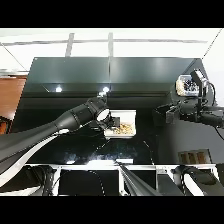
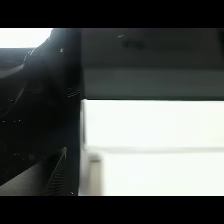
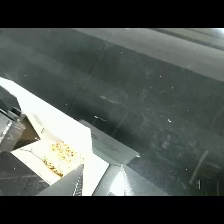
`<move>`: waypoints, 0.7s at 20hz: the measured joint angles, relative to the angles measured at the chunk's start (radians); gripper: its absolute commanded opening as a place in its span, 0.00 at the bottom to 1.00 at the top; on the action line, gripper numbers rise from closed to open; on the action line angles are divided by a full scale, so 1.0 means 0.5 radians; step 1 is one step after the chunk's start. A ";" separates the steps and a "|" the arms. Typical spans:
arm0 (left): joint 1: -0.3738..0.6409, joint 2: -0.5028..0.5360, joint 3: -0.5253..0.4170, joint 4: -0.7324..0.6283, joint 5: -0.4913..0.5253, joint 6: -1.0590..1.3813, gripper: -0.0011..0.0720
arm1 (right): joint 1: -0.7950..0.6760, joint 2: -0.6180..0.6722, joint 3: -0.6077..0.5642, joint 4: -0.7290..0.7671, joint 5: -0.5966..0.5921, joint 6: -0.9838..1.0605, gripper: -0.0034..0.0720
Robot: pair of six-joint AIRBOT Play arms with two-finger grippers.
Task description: Fold the box and place the chain.
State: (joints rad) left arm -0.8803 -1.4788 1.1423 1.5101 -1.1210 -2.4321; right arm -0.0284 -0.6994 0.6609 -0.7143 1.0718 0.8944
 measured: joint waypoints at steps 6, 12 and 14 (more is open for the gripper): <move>-0.034 0.347 -0.028 0.158 -0.291 0.421 0.69 | -0.002 0.000 0.001 -0.002 0.022 0.008 0.44; 0.404 0.911 -0.642 0.092 -0.210 0.982 1.00 | -0.002 0.000 0.000 -0.005 0.082 0.014 0.44; 0.616 0.998 -0.837 -0.261 -0.113 1.504 1.00 | -0.002 0.000 0.001 -0.004 0.093 0.015 0.44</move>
State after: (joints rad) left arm -0.5724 -0.9798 0.7238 1.3796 -1.1774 -1.6802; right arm -0.0296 -0.6994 0.6613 -0.7162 1.1183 0.9020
